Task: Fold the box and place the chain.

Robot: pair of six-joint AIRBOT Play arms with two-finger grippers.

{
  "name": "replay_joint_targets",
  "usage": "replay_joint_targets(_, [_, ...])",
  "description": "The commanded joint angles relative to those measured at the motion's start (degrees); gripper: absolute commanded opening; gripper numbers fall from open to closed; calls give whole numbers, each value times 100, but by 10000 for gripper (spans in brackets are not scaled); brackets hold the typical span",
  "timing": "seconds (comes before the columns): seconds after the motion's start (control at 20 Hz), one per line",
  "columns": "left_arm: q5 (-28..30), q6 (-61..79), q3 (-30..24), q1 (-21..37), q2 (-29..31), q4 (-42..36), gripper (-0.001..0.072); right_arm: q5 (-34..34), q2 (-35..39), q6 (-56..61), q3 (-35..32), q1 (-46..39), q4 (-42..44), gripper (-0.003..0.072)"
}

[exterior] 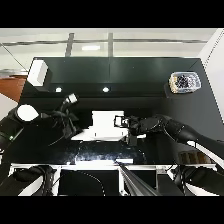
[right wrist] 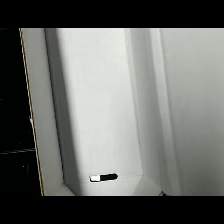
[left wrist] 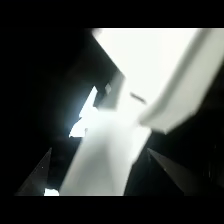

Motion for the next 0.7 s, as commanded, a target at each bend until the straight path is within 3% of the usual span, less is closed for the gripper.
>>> replay_joint_targets(0.0, [-238, 1178, -243, -190, -66, 437, 683, -2, 2, 4, 7, 2, 2, 406])
replay_joint_targets(0.15, [745, 1180, -398, -745, -74, 291, 683, -7, 2, 76, 7, 2, 2, 406])
replay_joint_targets(0.35, [1394, 1252, -398, -1287, -188, 295, 683, -4, 2, 87, 7, 2, 2, 406])
replay_joint_targets(0.65, [1576, 1252, -398, -1362, -496, 107, 680, -7, 2, 87, 7, 2, 2, 406])
